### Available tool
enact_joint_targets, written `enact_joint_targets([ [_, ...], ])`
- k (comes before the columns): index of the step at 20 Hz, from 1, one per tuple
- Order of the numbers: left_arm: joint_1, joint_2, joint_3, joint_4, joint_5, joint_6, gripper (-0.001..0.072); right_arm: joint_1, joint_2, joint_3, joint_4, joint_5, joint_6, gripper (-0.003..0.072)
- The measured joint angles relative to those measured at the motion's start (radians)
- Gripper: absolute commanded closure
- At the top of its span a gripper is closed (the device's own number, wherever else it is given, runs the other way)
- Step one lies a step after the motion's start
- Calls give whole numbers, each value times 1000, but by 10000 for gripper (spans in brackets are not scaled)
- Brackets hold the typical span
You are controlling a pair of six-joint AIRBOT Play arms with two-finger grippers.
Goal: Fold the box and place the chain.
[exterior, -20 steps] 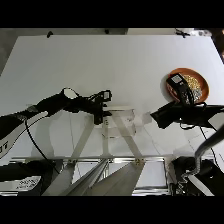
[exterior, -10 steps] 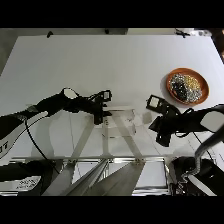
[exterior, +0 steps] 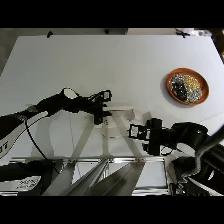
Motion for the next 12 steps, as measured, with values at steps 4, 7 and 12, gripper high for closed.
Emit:
enact_joint_targets([
  [4, 0, 0, 0, 0, 0, 0, 700, 16, 0, -41, 6, -97, 23, -14],
  [7, 0, 0, 0, 0, 0, 0, 700, 20, 0, -50, 21, -154, 28, -13],
  [12, 0, 0, 0, 0, 0, 0, 700, 21, 0, -55, 30, -205, 32, -12],
])
